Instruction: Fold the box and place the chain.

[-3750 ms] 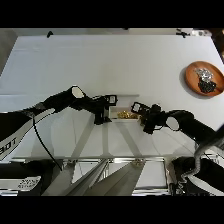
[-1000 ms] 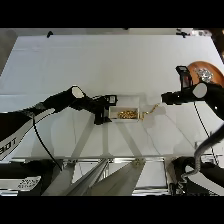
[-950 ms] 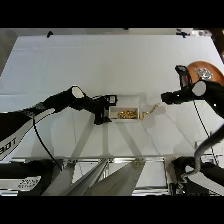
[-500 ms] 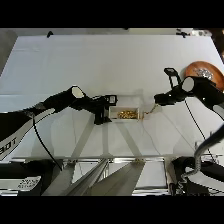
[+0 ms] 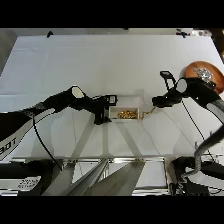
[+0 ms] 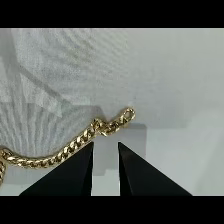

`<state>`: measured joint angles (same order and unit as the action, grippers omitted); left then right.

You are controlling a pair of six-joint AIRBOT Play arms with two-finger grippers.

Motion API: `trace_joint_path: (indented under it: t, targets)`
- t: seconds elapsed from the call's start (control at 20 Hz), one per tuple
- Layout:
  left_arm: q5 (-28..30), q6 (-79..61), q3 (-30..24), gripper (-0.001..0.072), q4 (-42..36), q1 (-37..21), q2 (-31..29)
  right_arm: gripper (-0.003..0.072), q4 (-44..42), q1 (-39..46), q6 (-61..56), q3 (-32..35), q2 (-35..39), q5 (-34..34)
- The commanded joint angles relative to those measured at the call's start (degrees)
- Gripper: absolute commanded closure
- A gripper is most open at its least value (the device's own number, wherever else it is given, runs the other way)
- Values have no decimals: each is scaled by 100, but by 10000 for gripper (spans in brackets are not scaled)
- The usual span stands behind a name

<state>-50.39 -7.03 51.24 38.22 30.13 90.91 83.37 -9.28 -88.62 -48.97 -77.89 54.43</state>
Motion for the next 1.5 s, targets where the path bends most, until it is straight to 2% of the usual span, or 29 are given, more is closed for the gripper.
trace_joint_path:
  t: [0.0, 0.4, 0.5, 0.8, 0.9, 1.15, 1.3, 1.45]
  targets:
    - [2, -2, 2, 295, 0, -2, -2, 531, 22, -74, -13, -2, -107, -212]
    - [2, -2, 0, 295, 0, -2, -4, 538, 52, -76, -7, 0, -142, -308]
    - [2, -2, 2, 295, 0, -2, -2, 594, 52, -76, -7, 0, -142, -280]
    - [2, -2, 0, 295, 0, -2, -2, 594, 48, -76, 37, 0, -142, -46]
    - [2, -2, 2, 295, 0, -2, -2, 665, 48, -76, 63, 0, -142, 24]
    - [2, -2, 0, 295, 0, -2, -2, 677, 44, -76, 166, 0, -118, 70]
    - [2, -2, 0, 295, 0, -2, -2, 677, 37, -76, 227, 0, 166, 111]
    - [2, 0, 2, 295, 0, -2, -2, 677, -157, -76, 503, 0, 782, 247]
